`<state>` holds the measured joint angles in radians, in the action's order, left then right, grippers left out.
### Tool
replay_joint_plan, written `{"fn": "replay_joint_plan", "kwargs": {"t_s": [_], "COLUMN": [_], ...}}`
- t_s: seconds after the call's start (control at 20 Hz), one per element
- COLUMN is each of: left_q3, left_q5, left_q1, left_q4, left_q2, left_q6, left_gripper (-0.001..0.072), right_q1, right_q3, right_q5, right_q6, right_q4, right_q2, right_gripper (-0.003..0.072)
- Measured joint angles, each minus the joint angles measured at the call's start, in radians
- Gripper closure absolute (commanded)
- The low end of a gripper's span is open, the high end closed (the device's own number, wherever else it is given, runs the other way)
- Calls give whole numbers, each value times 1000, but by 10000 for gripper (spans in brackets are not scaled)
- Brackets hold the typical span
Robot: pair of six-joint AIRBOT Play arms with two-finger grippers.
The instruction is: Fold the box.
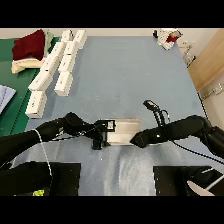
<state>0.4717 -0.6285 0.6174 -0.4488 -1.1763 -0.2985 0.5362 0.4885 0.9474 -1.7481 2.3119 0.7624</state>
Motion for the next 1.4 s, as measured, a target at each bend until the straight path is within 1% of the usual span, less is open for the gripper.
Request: {"fn": "replay_joint_plan", "kwargs": {"t_s": [0.1, 0.15, 0.35, 0.5, 0.65, 0.85, 1.0, 1.1, 1.25, 1.4], "left_q3": [0, 0, 0, 0, 0, 0, 0, 0, 0, 0], "left_q5": [0, 0, 0, 0, 0, 0, 0, 0, 0, 0], "left_q1": [0, 0, 0, 0, 0, 0, 0, 0, 0, 0], "left_q4": [0, 0, 0, 0, 1, 1, 0, -2, -1, -1], "left_q2": [0, 0, 0, 0, 0, 0, 0, 0, 0, 0], "left_q6": [0, 0, 0, 0, 2, 2, 0, -2, -2, -2], "left_gripper": [261, 260, 260, 260, 260, 260, 261, 260, 260, 260], "right_q1": [26, 31, -3, -19, -25, -30, -30, -31, -32, -32], "right_q3": [26, 46, 105, 121, 128, 132, 141, 159, 193, 212], "right_q5": [-121, -172, -291, -328, -327, -317, -309, -289, -229, -121], "right_q6": [61, 84, 132, 143, 138, 106, 79, 52, 23, 8], "right_q4": [78, 93, 105, 109, 111, 112, 108, 100, 32, -84], "right_q2": [35, 56, 169, 279, 378, 435, 432, 401, 314, 189], "right_gripper": [425, 426, 425, 425, 425, 425, 425, 425, 425, 426]}}
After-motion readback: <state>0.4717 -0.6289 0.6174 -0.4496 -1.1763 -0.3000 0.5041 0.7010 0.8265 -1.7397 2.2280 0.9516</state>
